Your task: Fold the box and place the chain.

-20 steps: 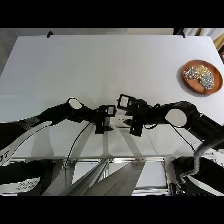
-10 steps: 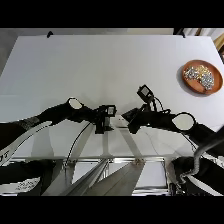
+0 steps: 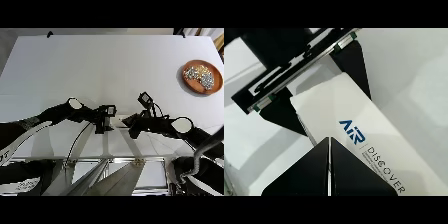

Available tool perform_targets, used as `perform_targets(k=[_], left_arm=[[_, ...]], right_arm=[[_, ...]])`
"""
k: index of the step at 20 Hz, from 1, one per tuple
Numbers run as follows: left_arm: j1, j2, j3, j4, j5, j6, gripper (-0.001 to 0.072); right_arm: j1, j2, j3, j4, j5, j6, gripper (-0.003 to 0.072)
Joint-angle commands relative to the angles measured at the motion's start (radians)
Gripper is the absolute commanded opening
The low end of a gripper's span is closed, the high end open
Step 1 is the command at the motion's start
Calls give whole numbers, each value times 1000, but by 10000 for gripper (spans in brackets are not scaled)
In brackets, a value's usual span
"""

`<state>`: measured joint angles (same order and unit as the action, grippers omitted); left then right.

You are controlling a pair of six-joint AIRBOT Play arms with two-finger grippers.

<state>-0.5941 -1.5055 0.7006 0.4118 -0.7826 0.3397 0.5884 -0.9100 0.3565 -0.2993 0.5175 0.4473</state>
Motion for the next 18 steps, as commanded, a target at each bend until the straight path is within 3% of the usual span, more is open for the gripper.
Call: perform_targets(k=[1,15,18], left_arm=[[0,0,0,0,0,0,253],[0,0,0,0,0,0,253],[0,0,0,0,1,0,253]], right_arm=[[29,-2,-24,9,-14,-12,5],[34,-5,-92,19,-67,0,5],[55,-59,-91,20,-65,9,5]])
